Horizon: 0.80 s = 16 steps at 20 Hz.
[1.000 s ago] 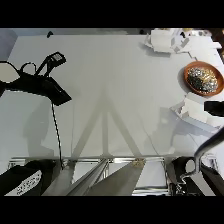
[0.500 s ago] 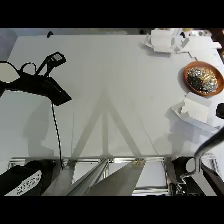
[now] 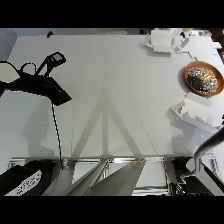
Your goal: Fold the box and place the chain.
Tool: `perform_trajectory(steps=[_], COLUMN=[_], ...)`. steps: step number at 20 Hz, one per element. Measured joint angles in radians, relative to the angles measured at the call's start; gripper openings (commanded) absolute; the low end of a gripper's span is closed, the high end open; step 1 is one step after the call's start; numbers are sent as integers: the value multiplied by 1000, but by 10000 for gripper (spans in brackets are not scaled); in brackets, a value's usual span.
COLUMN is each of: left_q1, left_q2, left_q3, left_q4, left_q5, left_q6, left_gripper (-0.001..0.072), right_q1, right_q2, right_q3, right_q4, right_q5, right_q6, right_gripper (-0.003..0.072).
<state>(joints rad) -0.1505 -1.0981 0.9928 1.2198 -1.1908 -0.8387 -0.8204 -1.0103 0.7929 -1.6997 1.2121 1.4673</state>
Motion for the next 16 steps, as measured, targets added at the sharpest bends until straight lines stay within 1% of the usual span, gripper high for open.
perform_trajectory(steps=[1, 4, 8, 10, 11, 12, 13, 14, 15, 16], left_q1=[0, 0, 0, 0, 0, 0, 0, 0, 0, 0], left_q2=[0, 0, 0, 0, 0, 0, 0, 0, 0, 0], left_q3=[0, 0, 0, 0, 0, 0, 0, 0, 0, 0], left_q4=[0, 0, 0, 0, 0, 0, 0, 0, 0, 0], left_q5=[0, 0, 0, 0, 0, 0, 0, 0, 0, 0], left_q6=[0, 0, 0, 0, 0, 0, 0, 0, 0, 0], left_gripper=[631, 631, 631, 631, 631, 631, 631, 631, 631, 631], right_q1=[-13, -57, -112, -133, -140, -146, -149, -152, -154, -156], right_q2=[-10, -41, -63, -75, -83, -92, -100, -111, -122, -137], right_q3=[0, 0, 0, 0, 0, 0, 0, 0, 0, 0], right_q4=[-11, -39, -43, -20, -2, 16, 33, 53, 67, 81], right_q5=[0, -10, -56, -77, -87, -100, -109, -119, -124, -129], right_q6=[1, 2, 2, 2, 2, -1, -7, -14, -20, -24], right_gripper=[710, 700, 686, 644, 636, 588, 508, 492, 448, 447])
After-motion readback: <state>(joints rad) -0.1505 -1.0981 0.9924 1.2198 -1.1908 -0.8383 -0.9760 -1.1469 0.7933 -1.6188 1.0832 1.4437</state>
